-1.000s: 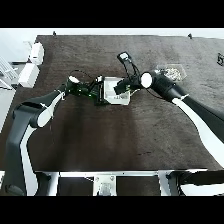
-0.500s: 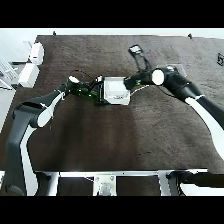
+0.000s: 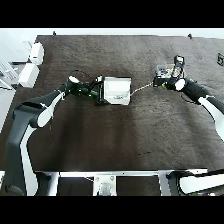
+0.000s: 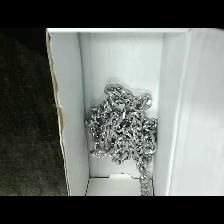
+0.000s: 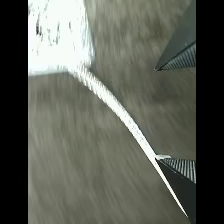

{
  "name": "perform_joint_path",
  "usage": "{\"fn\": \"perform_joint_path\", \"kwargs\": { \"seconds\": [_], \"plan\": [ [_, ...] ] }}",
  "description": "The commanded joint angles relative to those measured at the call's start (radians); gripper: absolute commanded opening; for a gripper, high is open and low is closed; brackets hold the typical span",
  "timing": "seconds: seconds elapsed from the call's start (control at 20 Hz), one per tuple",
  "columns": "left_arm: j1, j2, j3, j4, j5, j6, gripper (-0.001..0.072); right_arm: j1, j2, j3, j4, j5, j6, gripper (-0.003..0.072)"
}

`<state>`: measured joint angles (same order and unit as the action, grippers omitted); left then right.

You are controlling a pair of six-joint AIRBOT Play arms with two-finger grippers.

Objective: Fold the box and place the chain.

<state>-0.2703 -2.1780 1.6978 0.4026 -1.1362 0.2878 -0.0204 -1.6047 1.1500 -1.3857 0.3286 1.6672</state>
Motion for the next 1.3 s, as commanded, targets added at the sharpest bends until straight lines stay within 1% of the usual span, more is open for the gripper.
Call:
{"fn": "perform_joint_path", "kwargs": {
  "seconds": [0.0, 0.05, 0.1, 0.15, 0.25, 0.35, 0.4, 0.45, 0.5, 0.55, 0.6, 0.65, 0.7, 0.85, 0.95, 1.1, 1.25],
  "plan": [
    [0.000, 0.001, 0.000, 0.000, 0.000, 0.000, 0.0282, -0.038, -0.111, 0.069, 0.053, -0.043, 0.016, 0.0599],
    [0.000, 0.001, 0.000, 0.000, 0.000, 0.000, 0.0282, -0.038, -0.136, 0.099, 0.072, -0.040, 0.016, 0.0599],
    [0.000, 0.001, 0.000, 0.000, 0.000, 0.000, 0.0282, -0.039, -0.165, 0.138, 0.095, -0.011, 0.003, 0.0600],
    [0.000, 0.001, 0.000, 0.000, 0.001, 0.000, 0.0282, -0.039, -0.196, 0.186, 0.139, 0.045, -0.054, 0.0600],
    [0.000, 0.001, 0.000, 0.000, 0.001, 0.000, 0.0282, -0.039, -0.264, 0.290, 0.286, 0.144, -0.234, 0.0599],
    [0.000, 0.001, 0.000, 0.000, 0.001, 0.000, 0.0282, -0.049, -0.293, 0.349, 0.401, 0.195, -0.332, 0.0471],
    [0.000, 0.001, 0.000, 0.000, 0.001, 0.000, 0.0283, -0.053, -0.294, 0.354, 0.441, 0.196, -0.359, 0.0384],
    [0.000, 0.001, 0.000, 0.000, 0.002, 0.000, 0.0282, -0.060, -0.294, 0.354, 0.463, 0.197, -0.367, 0.0351],
    [0.000, 0.001, 0.000, 0.000, 0.002, 0.000, 0.0283, -0.069, -0.296, 0.354, 0.466, 0.197, -0.366, 0.0292],
    [0.000, 0.001, 0.000, 0.000, 0.002, 0.000, 0.0282, -0.080, -0.299, 0.353, 0.472, 0.196, -0.366, 0.0210],
    [0.000, 0.001, 0.000, 0.000, 0.002, 0.000, 0.0283, -0.094, -0.304, 0.353, 0.480, 0.195, -0.366, 0.0102],
    [0.000, 0.001, 0.000, 0.000, 0.002, 0.000, 0.0282, -0.108, -0.310, 0.353, 0.490, 0.196, -0.366, 0.0073],
    [0.000, 0.001, 0.000, 0.000, 0.002, 0.000, 0.0282, -0.122, -0.314, 0.353, 0.492, 0.196, -0.367, 0.0007],
    [0.000, 0.001, 0.000, 0.000, 0.002, 0.000, 0.0282, -0.139, -0.301, 0.353, 0.491, 0.205, -0.369, 0.0005],
    [0.000, 0.001, 0.000, 0.000, 0.002, 0.000, 0.0282, -0.129, -0.260, 0.353, 0.492, 0.238, -0.372, 0.0004],
    [0.000, 0.001, 0.000, 0.000, 0.002, 0.000, 0.0282, -0.087, -0.132, 0.353, 0.491, 0.310, -0.422, 0.0004],
    [0.000, 0.001, 0.000, 0.000, 0.002, 0.000, 0.0283, -0.019, 0.047, 0.353, 0.481, 0.336, -0.462, 0.0004]
  ]
}}
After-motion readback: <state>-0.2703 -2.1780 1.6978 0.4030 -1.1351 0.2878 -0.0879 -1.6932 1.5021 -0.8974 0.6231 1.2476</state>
